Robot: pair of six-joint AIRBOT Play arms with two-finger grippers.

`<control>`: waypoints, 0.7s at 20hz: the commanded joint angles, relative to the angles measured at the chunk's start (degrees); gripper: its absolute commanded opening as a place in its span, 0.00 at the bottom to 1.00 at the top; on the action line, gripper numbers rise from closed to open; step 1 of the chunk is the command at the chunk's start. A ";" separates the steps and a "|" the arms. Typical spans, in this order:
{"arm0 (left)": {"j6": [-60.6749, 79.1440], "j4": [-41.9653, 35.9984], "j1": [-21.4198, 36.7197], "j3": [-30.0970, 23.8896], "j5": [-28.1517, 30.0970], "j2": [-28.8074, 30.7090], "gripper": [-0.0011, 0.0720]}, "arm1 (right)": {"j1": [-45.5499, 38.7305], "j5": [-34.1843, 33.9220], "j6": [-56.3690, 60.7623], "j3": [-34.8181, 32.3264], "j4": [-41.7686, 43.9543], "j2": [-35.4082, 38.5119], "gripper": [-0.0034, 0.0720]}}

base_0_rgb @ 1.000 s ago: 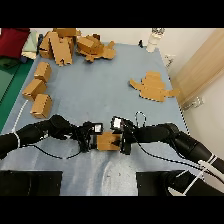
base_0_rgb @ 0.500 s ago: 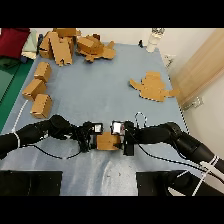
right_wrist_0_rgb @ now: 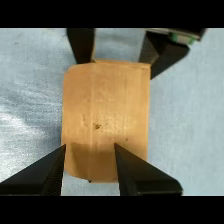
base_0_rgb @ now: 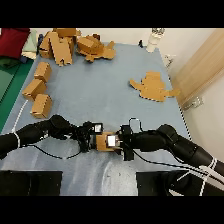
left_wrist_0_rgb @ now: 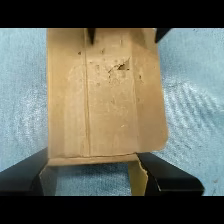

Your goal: Fold the box.

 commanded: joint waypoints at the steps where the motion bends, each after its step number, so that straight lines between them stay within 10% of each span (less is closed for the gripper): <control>1: 0.02 0.00 0.00 0.02 0.00 0.04 0.57 | 4.35 4.00 9.33 0.02 -11.89 0.00 0.71; 14: 0.02 0.02 0.00 0.00 -0.02 0.04 0.57 | 4.55 3.72 12.07 0.52 -16.87 2.54 0.59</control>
